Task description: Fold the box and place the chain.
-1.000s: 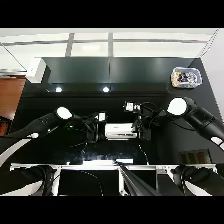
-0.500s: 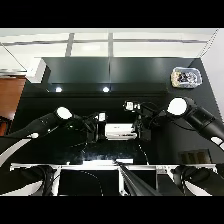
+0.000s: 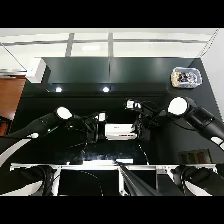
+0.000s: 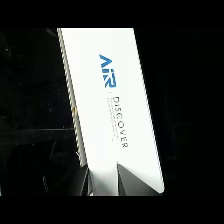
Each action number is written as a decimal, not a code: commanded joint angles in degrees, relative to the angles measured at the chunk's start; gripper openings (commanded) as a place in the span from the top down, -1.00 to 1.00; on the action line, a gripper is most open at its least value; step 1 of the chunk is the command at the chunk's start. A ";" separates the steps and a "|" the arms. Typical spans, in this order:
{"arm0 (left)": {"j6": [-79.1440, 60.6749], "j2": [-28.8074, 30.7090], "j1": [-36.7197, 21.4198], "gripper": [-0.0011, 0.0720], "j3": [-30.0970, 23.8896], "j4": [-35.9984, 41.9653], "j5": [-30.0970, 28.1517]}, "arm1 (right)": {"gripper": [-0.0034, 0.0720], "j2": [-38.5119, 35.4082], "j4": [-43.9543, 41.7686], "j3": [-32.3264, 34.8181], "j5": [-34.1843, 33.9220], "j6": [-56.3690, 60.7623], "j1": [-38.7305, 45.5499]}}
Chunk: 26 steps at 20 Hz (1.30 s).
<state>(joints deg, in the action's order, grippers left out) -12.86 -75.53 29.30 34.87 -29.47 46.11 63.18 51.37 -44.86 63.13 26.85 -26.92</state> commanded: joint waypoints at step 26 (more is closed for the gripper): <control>0.00 -0.02 0.02 -0.14 0.04 0.02 -0.04 | 0.11 0.31 2.10 0.00 -0.61 1.51 -0.70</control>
<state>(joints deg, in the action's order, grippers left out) -12.91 -75.53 29.30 34.87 -29.45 46.06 63.48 52.99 -44.88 62.54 28.32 -27.46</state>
